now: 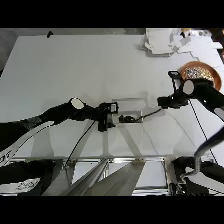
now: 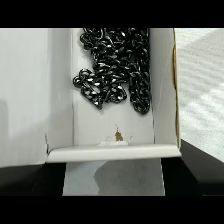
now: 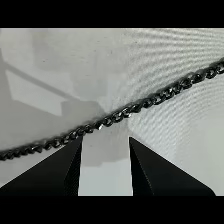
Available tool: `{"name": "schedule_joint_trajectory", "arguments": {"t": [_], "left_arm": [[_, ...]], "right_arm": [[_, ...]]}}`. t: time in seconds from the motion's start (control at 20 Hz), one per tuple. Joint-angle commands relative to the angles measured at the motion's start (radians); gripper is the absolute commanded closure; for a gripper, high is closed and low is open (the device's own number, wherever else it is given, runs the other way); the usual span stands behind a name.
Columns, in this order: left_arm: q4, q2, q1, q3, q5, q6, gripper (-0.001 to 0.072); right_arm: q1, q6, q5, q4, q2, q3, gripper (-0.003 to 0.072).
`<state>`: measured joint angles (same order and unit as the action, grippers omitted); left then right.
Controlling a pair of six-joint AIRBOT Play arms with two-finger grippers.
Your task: Fold the box and place the chain.
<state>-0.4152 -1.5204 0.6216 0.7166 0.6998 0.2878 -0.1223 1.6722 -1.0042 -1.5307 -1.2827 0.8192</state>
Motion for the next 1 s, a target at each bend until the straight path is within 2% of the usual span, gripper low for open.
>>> {"name": "schedule_joint_trajectory", "arguments": {"t": [0.0, 0.1, 0.35, 0.4, 0.5, 0.55, 0.7, 0.95], "left_arm": [[0.000, 0.001, -0.001, 0.000, 0.000, 0.000, 0.0438], [0.000, 0.001, -0.001, 0.000, 0.000, 0.000, 0.0438], [0.000, 0.001, -0.001, 0.000, 0.000, 0.000, 0.0438], [0.000, 0.001, -0.001, 0.000, 0.000, 0.000, 0.0438], [0.000, 0.001, -0.001, 0.000, 0.000, 0.000, 0.0438], [0.000, 0.001, -0.001, 0.000, 0.000, 0.000, 0.0438], [0.000, 0.001, -0.001, 0.000, 0.000, 0.000, 0.0438], [0.000, 0.001, -0.001, 0.000, 0.000, 0.000, 0.0438]], "right_arm": [[0.001, 0.006, 0.029, -0.011, -0.037, -0.002, 0.0393], [0.001, 0.006, 0.056, -0.011, -0.038, -0.002, 0.0393], [0.001, 0.007, 0.034, -0.017, -0.081, -0.002, 0.0396], [0.001, 0.007, 0.026, -0.018, -0.094, -0.002, 0.0424], [0.001, 0.001, 0.025, -0.018, -0.096, -0.002, 0.0609], [0.001, -0.009, 0.031, -0.019, -0.089, -0.001, 0.0647], [0.001, -0.034, 0.041, -0.051, -0.021, 0.000, 0.0666], [0.001, -0.069, 0.008, -0.043, 0.209, -0.001, 0.0666]]}}
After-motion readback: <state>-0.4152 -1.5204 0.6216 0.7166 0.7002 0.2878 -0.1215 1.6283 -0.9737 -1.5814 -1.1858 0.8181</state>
